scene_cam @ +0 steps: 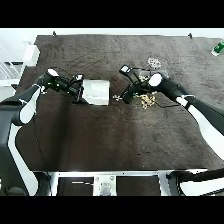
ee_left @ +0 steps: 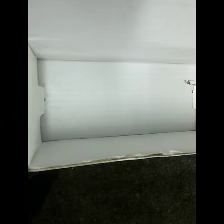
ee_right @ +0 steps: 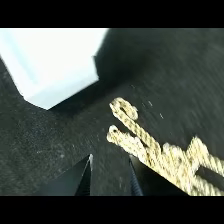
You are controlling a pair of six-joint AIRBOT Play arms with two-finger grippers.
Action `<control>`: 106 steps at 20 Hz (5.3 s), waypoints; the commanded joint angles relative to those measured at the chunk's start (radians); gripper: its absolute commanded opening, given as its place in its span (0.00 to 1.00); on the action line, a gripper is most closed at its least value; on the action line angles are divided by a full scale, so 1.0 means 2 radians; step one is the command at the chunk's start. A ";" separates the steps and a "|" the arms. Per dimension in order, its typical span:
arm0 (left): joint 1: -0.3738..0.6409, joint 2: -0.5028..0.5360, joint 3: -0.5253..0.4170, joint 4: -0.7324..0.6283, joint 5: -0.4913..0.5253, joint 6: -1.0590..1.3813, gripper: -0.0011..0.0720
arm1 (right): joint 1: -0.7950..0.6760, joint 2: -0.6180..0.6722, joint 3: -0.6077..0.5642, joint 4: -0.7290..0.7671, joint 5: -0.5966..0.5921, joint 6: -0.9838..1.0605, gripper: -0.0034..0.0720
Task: Fold the box and place the chain.
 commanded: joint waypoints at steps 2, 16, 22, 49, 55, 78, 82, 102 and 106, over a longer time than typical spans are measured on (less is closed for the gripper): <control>0.000 0.000 0.001 0.000 0.000 0.000 0.78 | -0.007 -0.057 0.056 0.010 0.069 -0.100 0.41; 0.000 0.000 0.001 0.000 0.000 0.000 0.77 | -0.028 -0.109 0.086 0.002 0.067 -0.191 0.38; 0.000 0.000 0.001 0.000 0.000 0.000 0.77 | -0.013 -0.114 0.089 0.002 0.067 -0.203 0.33; 0.000 0.000 0.001 0.000 0.000 0.000 0.78 | -0.023 0.114 0.164 0.103 -0.073 -0.150 0.07; 0.000 0.000 0.001 0.000 0.000 0.000 0.77 | -0.022 0.156 0.224 0.182 -0.203 -0.150 0.07; 0.000 0.000 0.001 0.000 0.000 0.000 0.77 | 0.106 0.001 0.159 0.195 -0.105 -0.080 0.06; 0.000 0.000 0.001 0.000 0.000 0.000 0.77 | 0.105 -0.057 0.159 0.192 -0.094 -0.066 0.07; 0.000 0.000 0.001 0.000 0.000 0.000 0.78 | -0.057 -0.133 0.156 0.001 0.138 -0.170 0.70; 0.000 0.000 0.001 0.000 0.000 0.000 0.77 | -0.058 -0.142 0.156 -0.047 0.138 -0.172 0.61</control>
